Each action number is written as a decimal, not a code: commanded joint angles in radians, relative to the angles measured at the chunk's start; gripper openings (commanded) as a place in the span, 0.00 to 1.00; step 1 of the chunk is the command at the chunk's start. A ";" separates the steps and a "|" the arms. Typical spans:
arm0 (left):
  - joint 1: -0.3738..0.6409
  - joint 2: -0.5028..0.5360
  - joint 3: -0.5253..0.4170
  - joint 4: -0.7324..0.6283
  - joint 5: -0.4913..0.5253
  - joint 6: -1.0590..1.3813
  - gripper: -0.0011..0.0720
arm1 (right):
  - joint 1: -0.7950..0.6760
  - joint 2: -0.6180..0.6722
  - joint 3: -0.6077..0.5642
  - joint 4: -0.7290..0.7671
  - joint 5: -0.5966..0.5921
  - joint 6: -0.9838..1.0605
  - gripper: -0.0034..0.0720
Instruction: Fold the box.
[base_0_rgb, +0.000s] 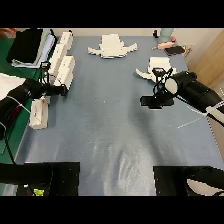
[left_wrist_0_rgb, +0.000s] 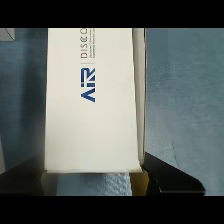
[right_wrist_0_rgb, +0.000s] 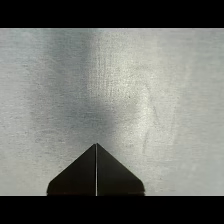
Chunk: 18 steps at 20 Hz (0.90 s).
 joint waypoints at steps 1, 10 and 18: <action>0.003 -0.101 0.095 0.021 -0.003 -0.043 0.52 | -0.001 -0.001 0.000 0.000 0.000 0.000 0.05; 0.003 -0.315 0.401 0.154 -0.068 -0.160 0.52 | -0.001 -0.001 0.000 0.000 0.000 0.000 0.05; 0.002 -0.443 0.607 0.195 -0.135 -0.208 0.52 | -0.001 -0.001 0.000 0.000 0.000 0.000 0.05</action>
